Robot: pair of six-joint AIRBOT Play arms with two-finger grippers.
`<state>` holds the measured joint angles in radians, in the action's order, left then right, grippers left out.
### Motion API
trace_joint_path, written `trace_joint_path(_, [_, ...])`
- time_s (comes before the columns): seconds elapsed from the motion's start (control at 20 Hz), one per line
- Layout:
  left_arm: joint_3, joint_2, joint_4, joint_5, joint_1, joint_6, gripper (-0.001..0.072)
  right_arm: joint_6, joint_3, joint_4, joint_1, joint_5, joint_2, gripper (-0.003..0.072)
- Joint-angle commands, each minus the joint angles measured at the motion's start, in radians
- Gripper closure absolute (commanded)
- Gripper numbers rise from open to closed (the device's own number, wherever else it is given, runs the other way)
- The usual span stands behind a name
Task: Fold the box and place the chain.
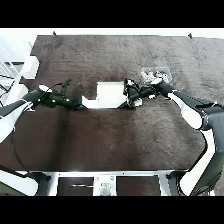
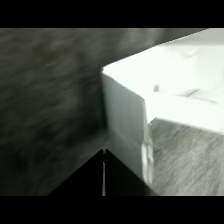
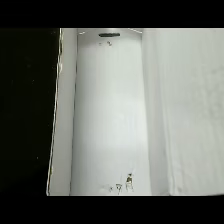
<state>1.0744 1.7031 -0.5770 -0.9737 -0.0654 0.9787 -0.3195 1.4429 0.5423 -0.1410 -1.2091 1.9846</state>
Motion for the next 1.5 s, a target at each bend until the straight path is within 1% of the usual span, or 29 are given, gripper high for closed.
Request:
trace_joint_path(0.0, [0.023, 0.012, 0.078, -0.021, -0.017, -0.047, 0.0421, 0.0, 0.0, 0.0, -0.001, 0.0, 0.0, 0.0146])
trace_joint_path(0.05, [0.035, 0.012, 0.086, -0.04, -0.014, -0.054, 0.0397, 0.0, 0.0, 0.0, -0.001, 0.0, 0.0, 0.0146])
trace_joint_path(0.3, [0.095, 0.01, 0.098, -0.102, -0.014, -0.056, 0.0396, 0.0, 0.0, 0.0, -0.001, 0.0, 0.0, 0.0146])
trace_joint_path(0.5, [0.101, 0.01, 0.169, -0.12, -0.014, -0.098, 0.0394, 0.0, 0.0, 0.0, -0.001, 0.0, 0.0, 0.0146])
trace_joint_path(0.75, [0.101, 0.01, 0.188, -0.109, -0.031, -0.089, 0.0393, 0.0, 0.0, 0.0, -0.001, 0.0, 0.0, 0.0146])
trace_joint_path(0.8, [0.101, 0.01, 0.193, -0.106, -0.031, -0.089, 0.0375, 0.0, 0.0, 0.0, -0.001, 0.0, 0.0, 0.0146])
trace_joint_path(1.0, [0.101, 0.01, 0.19, -0.086, -0.05, -0.059, 0.0373, 0.0, 0.0, 0.0, -0.001, 0.0, 0.0, 0.0146])
trace_joint_path(1.05, [0.101, 0.01, 0.19, -0.077, -0.061, -0.047, 0.0311, 0.0, 0.0, -0.001, -0.001, 0.0, 0.0, 0.0147])
trace_joint_path(1.15, [0.101, 0.01, 0.189, -0.056, -0.073, -0.025, 0.0311, 0.0, 0.0, 0.0, -0.001, 0.0, 0.0, 0.0146])
trace_joint_path(1.45, [0.105, 0.01, 0.186, -0.055, -0.079, -0.005, 0.0311, 0.0, 0.0, 0.0, -0.001, 0.0, 0.0, 0.0146])
